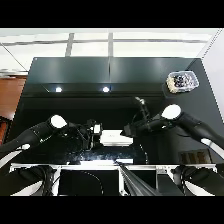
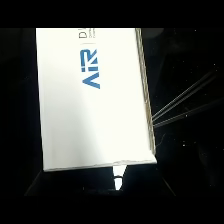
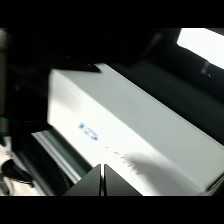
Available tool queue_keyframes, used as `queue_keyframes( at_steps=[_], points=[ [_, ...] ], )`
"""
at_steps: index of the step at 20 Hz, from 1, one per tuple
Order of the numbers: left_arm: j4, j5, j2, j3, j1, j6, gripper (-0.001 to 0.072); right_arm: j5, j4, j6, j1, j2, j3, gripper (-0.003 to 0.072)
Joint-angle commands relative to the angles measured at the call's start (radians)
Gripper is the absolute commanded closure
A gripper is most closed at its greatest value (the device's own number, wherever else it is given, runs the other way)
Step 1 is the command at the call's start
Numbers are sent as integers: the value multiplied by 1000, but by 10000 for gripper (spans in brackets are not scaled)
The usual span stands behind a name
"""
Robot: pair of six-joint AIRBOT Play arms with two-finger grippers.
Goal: Fold the box and place the chain.
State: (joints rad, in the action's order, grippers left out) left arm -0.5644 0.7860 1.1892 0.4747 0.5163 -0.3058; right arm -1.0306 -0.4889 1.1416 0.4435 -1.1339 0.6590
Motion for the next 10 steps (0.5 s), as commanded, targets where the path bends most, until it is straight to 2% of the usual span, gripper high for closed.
queue_keyframes(
  at_steps=[1,3,6,10],
  points=[
    [0,2,0,1,-1,1,200,-115,-18,-1,-137,129,45,643],
    [0,-4,-1,1,-1,2,-4,-130,-30,6,-235,223,53,644],
    [-36,-3,-53,2,-1,107,-4,-209,-48,6,-371,326,54,643],
    [-192,45,-216,2,-2,358,-4,-263,-70,5,-526,388,54,643]
  ],
)
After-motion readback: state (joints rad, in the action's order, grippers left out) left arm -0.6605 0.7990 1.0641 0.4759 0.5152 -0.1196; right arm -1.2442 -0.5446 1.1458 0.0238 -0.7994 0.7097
